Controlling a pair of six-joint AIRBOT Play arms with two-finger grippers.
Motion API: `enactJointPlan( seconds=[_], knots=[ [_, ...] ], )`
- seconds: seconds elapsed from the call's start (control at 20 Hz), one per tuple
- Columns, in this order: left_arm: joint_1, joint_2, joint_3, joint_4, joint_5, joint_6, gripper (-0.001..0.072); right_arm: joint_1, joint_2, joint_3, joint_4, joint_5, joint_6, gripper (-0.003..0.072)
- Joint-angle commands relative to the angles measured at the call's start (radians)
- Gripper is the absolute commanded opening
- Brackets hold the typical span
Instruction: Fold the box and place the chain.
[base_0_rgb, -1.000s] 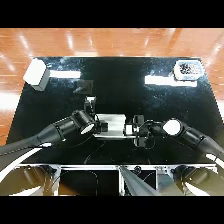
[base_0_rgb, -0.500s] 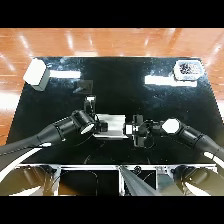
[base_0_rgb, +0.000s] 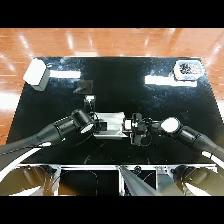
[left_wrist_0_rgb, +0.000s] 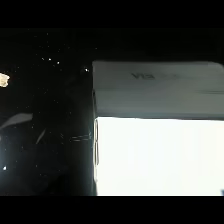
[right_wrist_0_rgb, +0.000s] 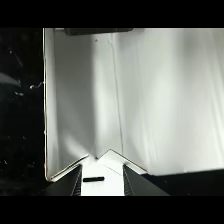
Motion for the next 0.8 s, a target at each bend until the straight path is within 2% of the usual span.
enactJointPlan(
  seconds=[0.0, 0.55, 0.65, 0.75],
  knots=[
    [-0.001, 0.0, 0.001, -0.004, 0.003, 0.0, 0.0022, 0.037, -0.025, 0.001, 0.026, -0.002, -0.002, 0.0305],
    [-0.001, 0.0, 0.001, -0.005, 0.002, 0.0, 0.0022, 0.05, -0.039, 0.001, 0.054, -0.016, -0.002, 0.0317],
    [-0.001, 0.0, 0.001, -0.005, 0.002, 0.0, 0.0022, 0.051, -0.039, 0.001, 0.054, -0.016, -0.002, 0.0529],
    [-0.001, 0.0, 0.001, -0.004, 0.002, 0.001, 0.0023, 0.05, -0.039, 0.001, 0.054, -0.015, -0.001, 0.0536]
  ],
)
